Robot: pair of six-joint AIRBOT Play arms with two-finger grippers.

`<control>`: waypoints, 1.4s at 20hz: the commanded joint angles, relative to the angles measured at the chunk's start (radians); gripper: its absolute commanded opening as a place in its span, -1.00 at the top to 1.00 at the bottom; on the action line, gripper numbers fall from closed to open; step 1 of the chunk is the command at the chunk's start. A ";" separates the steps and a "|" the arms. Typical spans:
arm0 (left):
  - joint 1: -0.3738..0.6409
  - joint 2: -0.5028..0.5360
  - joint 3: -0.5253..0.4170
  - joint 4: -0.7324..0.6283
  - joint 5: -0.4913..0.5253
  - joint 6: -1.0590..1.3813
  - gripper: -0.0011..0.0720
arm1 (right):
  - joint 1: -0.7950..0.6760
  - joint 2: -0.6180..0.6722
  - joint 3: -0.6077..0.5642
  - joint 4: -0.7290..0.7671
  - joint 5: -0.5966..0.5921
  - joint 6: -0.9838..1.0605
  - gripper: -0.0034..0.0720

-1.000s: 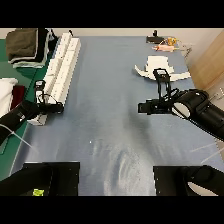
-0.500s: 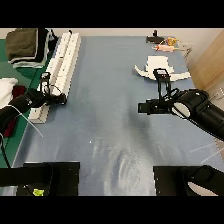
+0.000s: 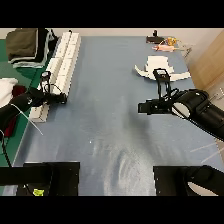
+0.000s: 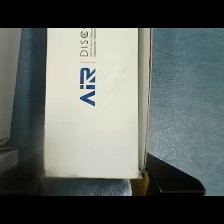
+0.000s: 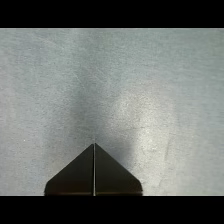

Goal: Fold the box.

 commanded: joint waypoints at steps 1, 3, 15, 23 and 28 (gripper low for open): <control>0.000 -0.001 0.001 0.000 0.000 -0.002 -0.92 | 0.000 -0.001 0.001 0.000 0.000 0.000 0.89; 0.002 0.003 0.001 0.000 -0.008 -0.002 -0.92 | 0.000 -0.001 0.001 0.000 0.000 0.000 0.89; 0.044 0.271 0.052 0.091 -0.386 -0.002 -0.92 | 0.000 -0.001 0.001 0.000 0.000 0.000 0.89; 0.010 0.412 0.166 -0.120 -0.753 -0.063 0.93 | 0.000 -0.001 0.001 0.000 0.000 0.000 0.89; -0.234 0.398 0.165 -0.127 -0.746 -0.113 0.93 | 0.000 -0.001 0.001 0.000 0.000 0.000 0.89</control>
